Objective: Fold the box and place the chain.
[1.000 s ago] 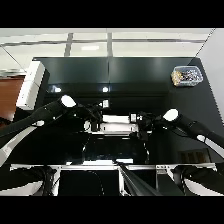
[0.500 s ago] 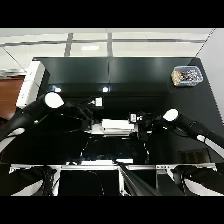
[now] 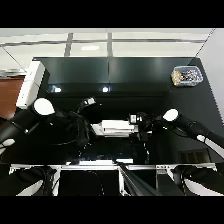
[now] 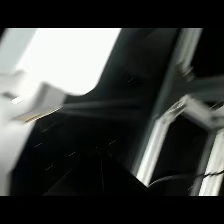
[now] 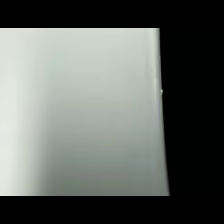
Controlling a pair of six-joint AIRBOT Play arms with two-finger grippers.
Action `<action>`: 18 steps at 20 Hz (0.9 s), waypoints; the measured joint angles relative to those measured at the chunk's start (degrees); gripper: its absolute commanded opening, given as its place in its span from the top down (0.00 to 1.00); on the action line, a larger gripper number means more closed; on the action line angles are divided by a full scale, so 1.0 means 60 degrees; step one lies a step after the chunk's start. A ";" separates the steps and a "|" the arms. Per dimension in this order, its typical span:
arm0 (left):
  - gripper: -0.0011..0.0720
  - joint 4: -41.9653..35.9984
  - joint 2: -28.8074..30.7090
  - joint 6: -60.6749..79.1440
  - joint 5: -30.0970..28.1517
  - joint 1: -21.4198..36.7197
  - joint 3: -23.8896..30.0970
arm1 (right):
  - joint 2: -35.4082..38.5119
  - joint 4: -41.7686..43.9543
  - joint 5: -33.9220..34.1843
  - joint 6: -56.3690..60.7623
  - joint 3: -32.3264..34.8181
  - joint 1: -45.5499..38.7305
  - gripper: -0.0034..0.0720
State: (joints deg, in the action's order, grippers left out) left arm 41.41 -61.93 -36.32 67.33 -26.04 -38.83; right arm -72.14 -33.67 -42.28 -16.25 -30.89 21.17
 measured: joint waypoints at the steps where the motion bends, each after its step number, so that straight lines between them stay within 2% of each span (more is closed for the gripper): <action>1: 0.95 -0.0415 0.0000 -0.0102 -0.0601 -0.0262 0.0168 | 0.0000 0.0000 -0.0004 0.0000 0.0000 0.0000 0.63; 4: 0.95 -0.1239 0.0004 -0.0273 -0.2885 -0.0758 0.0372 | 0.0000 -0.0007 -0.0007 -0.0007 0.0000 0.0000 0.63; 7: 0.95 -0.1508 -0.0076 -0.0084 -0.4998 -0.0947 0.0306 | 0.0000 -0.0007 -0.0011 -0.0007 0.0000 0.0000 0.63; 9: 0.95 -0.1413 -0.0328 0.0040 -0.5890 -0.1005 0.0219 | 0.0000 -0.0007 -0.0011 -0.0007 0.0000 0.0000 0.63; 13: 0.95 -0.1151 -0.1297 0.0149 -0.6481 -0.1056 0.0087 | 0.0000 -0.0007 -0.0011 -0.0007 0.0000 0.0000 0.63; 18: 0.95 -0.1078 -0.2073 0.0011 -0.6346 -0.1060 -0.0044 | 0.0000 -0.0007 -0.0011 -0.0011 0.0000 0.0000 0.63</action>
State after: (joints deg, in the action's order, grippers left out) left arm 34.94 -74.37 -36.25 29.26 -32.40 -39.09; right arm -72.14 -33.71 -42.35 -16.32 -30.89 21.17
